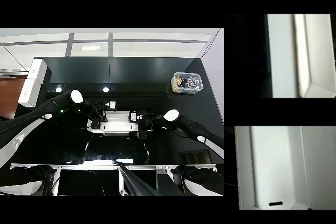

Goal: Fold the box and place the chain.

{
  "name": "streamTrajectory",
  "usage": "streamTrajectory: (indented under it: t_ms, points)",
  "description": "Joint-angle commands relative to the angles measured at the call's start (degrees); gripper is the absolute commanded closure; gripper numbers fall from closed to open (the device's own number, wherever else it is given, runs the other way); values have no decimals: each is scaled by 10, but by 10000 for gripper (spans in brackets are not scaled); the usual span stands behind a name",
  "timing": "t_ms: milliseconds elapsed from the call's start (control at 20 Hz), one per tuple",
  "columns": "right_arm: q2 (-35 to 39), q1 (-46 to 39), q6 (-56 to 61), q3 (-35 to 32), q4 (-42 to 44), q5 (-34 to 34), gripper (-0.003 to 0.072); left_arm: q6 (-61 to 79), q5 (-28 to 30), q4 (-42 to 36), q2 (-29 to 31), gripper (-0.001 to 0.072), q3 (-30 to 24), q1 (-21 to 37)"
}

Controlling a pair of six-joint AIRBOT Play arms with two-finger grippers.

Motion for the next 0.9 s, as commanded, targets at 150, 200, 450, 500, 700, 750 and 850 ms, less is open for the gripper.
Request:
streamTrajectory:
  t_ms: [150,200,450,500,700,750,850]
  points:
    - [0,3,4,0,-7,-9,203,0,0,2,0,678,0,0]
    - [0,3,4,0,-7,-9,204,0,-1,2,0,677,0,0]
    - [0,3,4,0,-7,-9,439,-37,-2,46,24,348,4,1]
    - [0,3,4,0,-7,-9,439,-74,-10,81,38,200,7,1]
    - [0,3,4,0,-7,-9,439,-269,-71,259,110,2,8,1]
    - [0,3,4,0,-7,-9,440,-310,-89,298,128,27,8,1]
    - [0,3,4,0,-7,-9,439,-395,-126,343,163,235,8,1]
